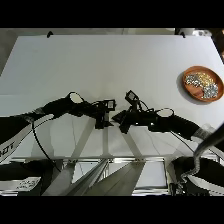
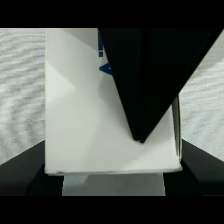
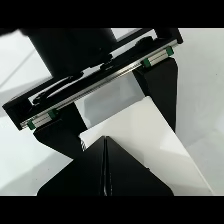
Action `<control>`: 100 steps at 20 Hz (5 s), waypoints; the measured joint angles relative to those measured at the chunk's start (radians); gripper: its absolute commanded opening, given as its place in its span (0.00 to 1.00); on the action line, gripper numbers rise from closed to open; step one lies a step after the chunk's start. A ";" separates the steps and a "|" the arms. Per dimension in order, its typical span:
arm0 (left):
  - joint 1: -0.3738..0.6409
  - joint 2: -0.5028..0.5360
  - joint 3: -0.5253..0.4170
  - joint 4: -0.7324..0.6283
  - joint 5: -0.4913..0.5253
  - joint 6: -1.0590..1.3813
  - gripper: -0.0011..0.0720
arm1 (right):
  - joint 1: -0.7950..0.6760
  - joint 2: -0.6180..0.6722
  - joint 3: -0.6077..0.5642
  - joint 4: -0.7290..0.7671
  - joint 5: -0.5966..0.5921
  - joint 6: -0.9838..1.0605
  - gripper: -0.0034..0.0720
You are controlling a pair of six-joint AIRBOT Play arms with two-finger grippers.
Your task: Fold the box and place the chain.
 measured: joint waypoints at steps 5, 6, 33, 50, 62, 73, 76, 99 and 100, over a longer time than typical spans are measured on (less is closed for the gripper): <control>0.000 0.000 0.000 -0.002 0.000 -0.004 0.63 | 0.000 -0.005 0.000 -0.015 0.001 0.004 0.06; 0.000 0.000 0.000 -0.005 0.000 -0.008 0.63 | 0.000 0.005 -0.001 -0.023 -0.006 0.003 0.06; 0.000 0.000 0.000 -0.004 -0.001 -0.005 0.63 | -0.009 0.545 0.084 -1.548 0.694 1.577 0.06; 0.000 0.000 0.000 -0.004 -0.006 -0.008 0.63 | -0.556 0.542 0.087 -1.658 0.637 1.712 0.06; 0.000 0.051 -0.001 -0.009 -0.013 -0.068 0.02 | -0.568 0.542 0.087 -1.597 0.497 1.711 0.06; 0.311 0.421 0.000 0.352 0.175 -0.903 0.02 | -0.568 0.541 0.087 -1.594 0.384 1.711 0.06; 0.478 0.459 0.000 0.653 0.101 -1.227 0.02 | -0.568 0.541 0.087 -1.593 0.377 1.711 0.06; 0.818 0.305 -0.012 0.944 -0.253 -1.475 0.96 | -0.569 0.541 0.087 -1.516 0.378 1.690 0.07; 0.818 0.309 -0.012 0.944 -0.264 -1.475 0.96 | -0.568 0.541 0.087 -1.516 0.378 1.690 0.07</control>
